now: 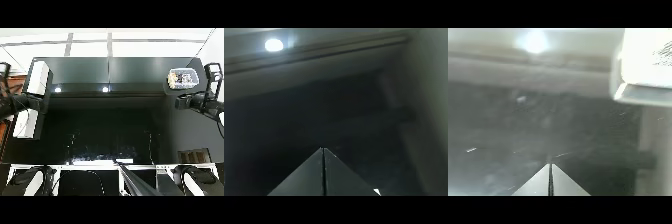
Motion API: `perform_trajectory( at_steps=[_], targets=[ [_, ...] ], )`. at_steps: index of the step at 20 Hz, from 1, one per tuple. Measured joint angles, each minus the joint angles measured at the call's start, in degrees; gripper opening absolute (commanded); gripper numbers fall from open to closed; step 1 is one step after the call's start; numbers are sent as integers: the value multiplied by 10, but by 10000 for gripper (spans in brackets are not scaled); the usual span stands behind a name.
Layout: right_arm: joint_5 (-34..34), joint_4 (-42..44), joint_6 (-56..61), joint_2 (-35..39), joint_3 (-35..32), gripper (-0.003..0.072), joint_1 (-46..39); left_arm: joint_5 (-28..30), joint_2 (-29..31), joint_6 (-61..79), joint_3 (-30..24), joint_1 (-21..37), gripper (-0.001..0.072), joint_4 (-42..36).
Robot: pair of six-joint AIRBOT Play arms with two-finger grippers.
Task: Fold the box and place the chain.
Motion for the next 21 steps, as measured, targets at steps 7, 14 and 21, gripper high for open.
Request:
perform_trajectory(
  at_steps=[7, 14, 21],
  targets=[
    [-40, -17, -9, 3, -45, 16, 0, 55, 16, 3, -49, -49, 23, 24],
    [-43, -19, -10, 4, -50, 16, 0, 56, 17, 2, -54, -54, 23, 26],
    [-43, -19, -10, 4, -50, 16, 0, 56, 17, 2, -54, -54, 24, 26]
  ],
)
